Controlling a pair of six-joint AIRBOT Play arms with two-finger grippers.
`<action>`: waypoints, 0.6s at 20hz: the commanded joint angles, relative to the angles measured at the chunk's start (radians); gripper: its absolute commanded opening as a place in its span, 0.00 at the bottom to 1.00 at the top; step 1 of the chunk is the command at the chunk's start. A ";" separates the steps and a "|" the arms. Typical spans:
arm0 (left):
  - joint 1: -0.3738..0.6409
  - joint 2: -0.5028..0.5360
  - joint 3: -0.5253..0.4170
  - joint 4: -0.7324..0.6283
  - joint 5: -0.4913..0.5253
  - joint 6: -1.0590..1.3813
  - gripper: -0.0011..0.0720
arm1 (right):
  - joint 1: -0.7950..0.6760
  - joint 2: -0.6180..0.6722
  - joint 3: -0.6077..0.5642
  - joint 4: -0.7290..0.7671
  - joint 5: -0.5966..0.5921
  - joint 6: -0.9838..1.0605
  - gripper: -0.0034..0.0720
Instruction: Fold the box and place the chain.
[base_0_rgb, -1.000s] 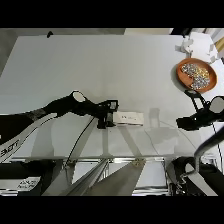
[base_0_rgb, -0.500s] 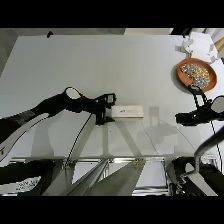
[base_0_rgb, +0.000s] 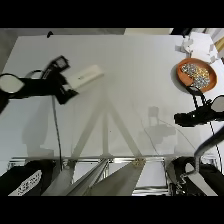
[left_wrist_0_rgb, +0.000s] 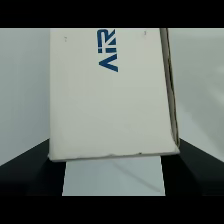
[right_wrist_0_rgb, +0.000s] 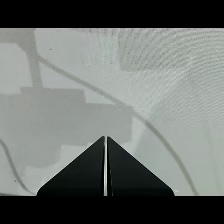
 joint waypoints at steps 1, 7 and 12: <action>0.258 0.093 0.000 0.146 -0.016 -0.257 0.02 | 0.000 0.000 0.000 0.034 0.007 0.000 0.07; 0.516 0.068 -0.120 0.199 0.104 -0.359 0.02 | 0.000 0.000 0.000 0.047 0.007 0.000 0.07; 0.553 0.059 -0.290 0.255 0.237 -0.391 0.02 | 0.000 0.000 0.000 0.046 0.004 0.000 0.07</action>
